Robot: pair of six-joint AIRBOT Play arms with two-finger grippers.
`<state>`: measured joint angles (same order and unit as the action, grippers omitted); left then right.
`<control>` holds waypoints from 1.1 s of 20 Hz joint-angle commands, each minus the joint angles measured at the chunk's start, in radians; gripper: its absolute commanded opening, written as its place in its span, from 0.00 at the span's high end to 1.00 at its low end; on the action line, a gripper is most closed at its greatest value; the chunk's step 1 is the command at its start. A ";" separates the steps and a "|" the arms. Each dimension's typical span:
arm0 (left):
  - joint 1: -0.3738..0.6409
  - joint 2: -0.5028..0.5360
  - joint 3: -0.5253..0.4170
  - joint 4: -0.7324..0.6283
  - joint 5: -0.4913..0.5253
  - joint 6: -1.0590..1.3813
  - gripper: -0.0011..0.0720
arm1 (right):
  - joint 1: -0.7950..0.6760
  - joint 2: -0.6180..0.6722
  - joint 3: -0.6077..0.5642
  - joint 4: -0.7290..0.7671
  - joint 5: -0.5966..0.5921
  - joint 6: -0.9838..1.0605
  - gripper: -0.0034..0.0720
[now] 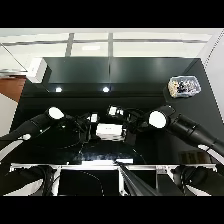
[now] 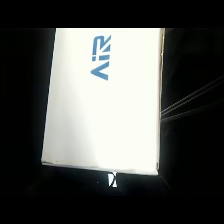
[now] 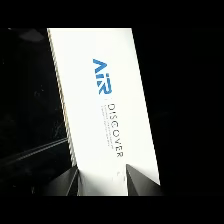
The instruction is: Fold the box and place the chain.
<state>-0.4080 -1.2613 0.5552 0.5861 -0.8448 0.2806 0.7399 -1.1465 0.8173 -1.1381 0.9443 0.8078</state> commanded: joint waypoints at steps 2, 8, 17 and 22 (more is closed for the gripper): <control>0.000 -0.001 0.000 0.000 0.000 0.000 0.42 | 0.023 -0.007 0.000 0.002 0.001 0.003 0.49; 0.000 0.000 0.000 0.000 0.000 0.000 0.41 | 0.020 0.051 0.005 -0.053 0.044 0.115 0.37; 0.000 -0.001 0.000 0.000 0.000 0.000 0.41 | -0.100 0.142 -0.129 0.369 -0.038 0.594 0.93; 0.000 -0.001 0.000 0.000 0.000 0.000 0.41 | -0.110 0.024 -0.199 0.694 -0.121 0.502 0.93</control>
